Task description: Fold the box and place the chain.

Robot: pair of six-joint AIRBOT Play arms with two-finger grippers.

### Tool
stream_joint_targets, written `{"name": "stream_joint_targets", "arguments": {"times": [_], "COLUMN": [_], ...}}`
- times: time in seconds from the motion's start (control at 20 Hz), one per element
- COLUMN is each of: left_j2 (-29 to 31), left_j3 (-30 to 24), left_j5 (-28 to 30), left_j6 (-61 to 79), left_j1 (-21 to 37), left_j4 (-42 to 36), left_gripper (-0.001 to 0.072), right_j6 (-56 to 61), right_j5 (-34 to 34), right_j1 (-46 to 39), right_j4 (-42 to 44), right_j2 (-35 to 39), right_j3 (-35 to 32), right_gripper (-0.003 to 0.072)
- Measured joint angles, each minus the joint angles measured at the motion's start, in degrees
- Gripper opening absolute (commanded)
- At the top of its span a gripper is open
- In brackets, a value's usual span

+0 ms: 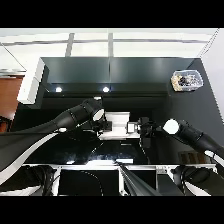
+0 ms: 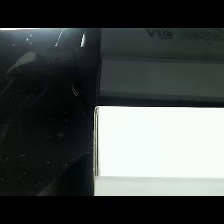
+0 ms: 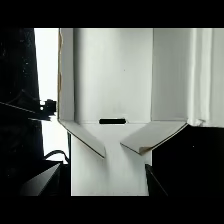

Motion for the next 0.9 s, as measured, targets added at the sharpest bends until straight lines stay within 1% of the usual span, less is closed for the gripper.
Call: {"name": "stream_joint_targets", "arguments": {"times": [0.15, 0.2, 0.3, 0.35, 0.4, 0.45, 0.65, 0.9], "left_j2": [0.0, 0.0, 0.0, 0.0, 0.0, 0.0, 0.0, 0.0], "left_j3": [0.0, 0.0, 0.0, 0.0, 0.0, 0.0, 0.0, 0.0], "left_j5": [-0.2, -0.3, -0.2, -0.2, -0.2, -0.2, -0.2, -0.2], "left_j6": [0.3, 0.5, 0.5, 0.5, 0.5, 0.5, 0.5, 0.6], "left_j1": [0.0, 0.0, 0.0, 0.0, 0.0, 0.0, 0.0, 0.0], "left_j4": [0.0, 0.0, 0.0, 0.0, 0.0, 0.0, -0.1, -0.2], "left_gripper": [0.0026, 0.0026, 0.0026, 0.0026, 0.0026, 0.0026, 0.0026, 0.0026], "right_j6": [-2.1, -3.0, -4.5, -5.1, -5.7, -6.2, -7.1, -7.8], "right_j5": [-0.2, -0.3, -0.4, -0.5, -0.5, -0.7, -1.4, -3.4], "right_j1": [0.0, 0.0, 0.0, 0.0, 0.0, 0.0, 0.0, 1.3], "right_j4": [3.7, 5.2, 7.5, 8.3, 8.9, 9.5, 11.7, 18.8], "right_j2": [0.1, 0.0, 0.1, 0.1, 0.1, 0.1, 0.1, -1.0], "right_j3": [0.0, 0.0, 0.0, 0.0, 0.0, 0.0, 0.0, 0.0], "right_gripper": [0.0611, 0.0502, 0.0501, 0.0449, 0.0381, 0.0229, 0.0230, 0.0231]}}
